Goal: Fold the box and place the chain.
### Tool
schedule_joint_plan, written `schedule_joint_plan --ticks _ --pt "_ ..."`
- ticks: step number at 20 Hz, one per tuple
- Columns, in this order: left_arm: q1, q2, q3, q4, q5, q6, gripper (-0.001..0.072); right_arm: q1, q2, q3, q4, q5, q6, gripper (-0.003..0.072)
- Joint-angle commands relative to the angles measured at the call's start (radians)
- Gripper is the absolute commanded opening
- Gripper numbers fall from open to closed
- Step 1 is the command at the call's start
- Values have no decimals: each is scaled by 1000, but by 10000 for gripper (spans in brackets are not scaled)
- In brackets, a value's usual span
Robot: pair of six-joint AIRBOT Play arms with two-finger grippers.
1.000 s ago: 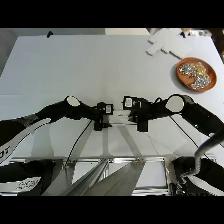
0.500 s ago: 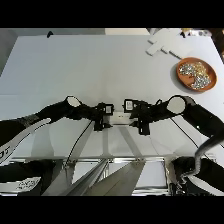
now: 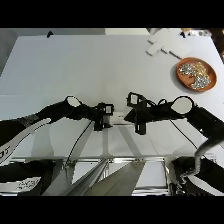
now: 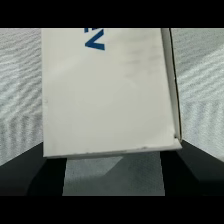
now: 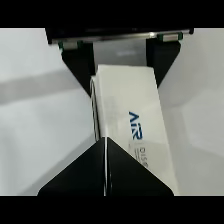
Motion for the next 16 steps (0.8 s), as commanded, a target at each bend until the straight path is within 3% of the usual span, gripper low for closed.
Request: schedule_joint_plan --ticks 1,8,12,16 --pt "1 1 0 0 0 0 12 -68 -30 -58 329 8 -142 16" --pt "1 1 0 0 0 0 12 -80 -97 -65 343 37 -153 13" --pt "1 1 0 0 1 0 12 -80 -98 -66 225 40 -108 14" --pt "1 1 0 0 0 0 12 -80 -98 -66 215 34 -108 14"
